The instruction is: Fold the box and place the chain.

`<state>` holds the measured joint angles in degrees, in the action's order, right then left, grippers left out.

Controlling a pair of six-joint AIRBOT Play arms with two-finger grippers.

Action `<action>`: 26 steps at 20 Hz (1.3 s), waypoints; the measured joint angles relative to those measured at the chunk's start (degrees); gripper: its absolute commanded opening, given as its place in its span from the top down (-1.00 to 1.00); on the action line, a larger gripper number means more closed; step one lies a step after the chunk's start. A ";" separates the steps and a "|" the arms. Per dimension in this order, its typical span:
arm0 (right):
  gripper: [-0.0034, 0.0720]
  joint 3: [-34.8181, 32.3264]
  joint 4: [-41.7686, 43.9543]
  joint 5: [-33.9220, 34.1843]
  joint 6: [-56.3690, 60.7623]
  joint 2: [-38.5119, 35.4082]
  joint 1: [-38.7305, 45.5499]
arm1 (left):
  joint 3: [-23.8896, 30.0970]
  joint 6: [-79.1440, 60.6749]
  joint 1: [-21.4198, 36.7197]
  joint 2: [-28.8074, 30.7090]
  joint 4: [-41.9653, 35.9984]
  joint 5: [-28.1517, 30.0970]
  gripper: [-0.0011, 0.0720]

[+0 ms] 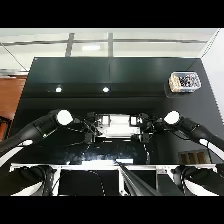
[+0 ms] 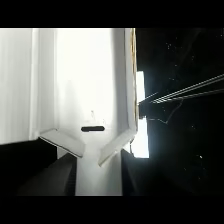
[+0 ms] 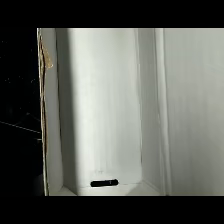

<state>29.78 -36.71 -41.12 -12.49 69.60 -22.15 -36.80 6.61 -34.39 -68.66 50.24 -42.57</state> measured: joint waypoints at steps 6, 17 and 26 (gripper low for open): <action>0.57 0.00 0.02 0.02 0.00 0.00 0.00 | 0.00 0.87 -1.64 -1.09 -0.15 3.26 0.33; 0.57 0.00 0.02 0.00 0.00 0.00 0.00 | 0.00 1.73 -2.01 -3.52 -8.94 5.16 0.54; 0.57 0.00 0.04 0.04 0.04 0.00 0.00 | 0.00 1.73 -1.99 -5.70 -13.75 5.73 0.30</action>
